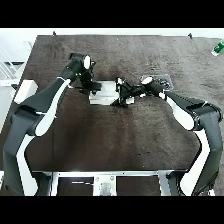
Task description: Fold the box and place the chain.
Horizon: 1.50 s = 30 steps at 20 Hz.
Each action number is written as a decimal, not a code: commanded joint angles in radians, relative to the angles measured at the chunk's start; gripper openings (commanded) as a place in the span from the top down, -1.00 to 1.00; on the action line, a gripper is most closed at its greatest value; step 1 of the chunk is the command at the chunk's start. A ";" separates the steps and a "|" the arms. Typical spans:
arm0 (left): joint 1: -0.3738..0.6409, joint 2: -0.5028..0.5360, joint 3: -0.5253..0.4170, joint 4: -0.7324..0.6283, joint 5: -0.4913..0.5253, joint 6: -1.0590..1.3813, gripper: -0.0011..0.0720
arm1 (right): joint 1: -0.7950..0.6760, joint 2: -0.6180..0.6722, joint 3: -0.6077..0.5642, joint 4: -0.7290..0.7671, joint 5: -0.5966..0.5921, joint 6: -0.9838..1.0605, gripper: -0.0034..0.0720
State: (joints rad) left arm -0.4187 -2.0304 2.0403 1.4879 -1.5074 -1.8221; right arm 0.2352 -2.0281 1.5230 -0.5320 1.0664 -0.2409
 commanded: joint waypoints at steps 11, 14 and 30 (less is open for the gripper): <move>0.153 0.312 -0.047 -0.015 -0.016 0.167 -0.19 | 0.000 0.000 0.000 0.001 0.000 0.000 -0.61; 0.201 0.412 -0.176 -0.054 0.108 0.237 -0.18 | 0.000 0.000 0.000 0.001 0.000 0.000 -0.61; 0.603 0.385 -0.561 -0.742 0.460 1.195 -0.18 | 0.000 0.000 0.000 0.001 0.000 0.000 -0.61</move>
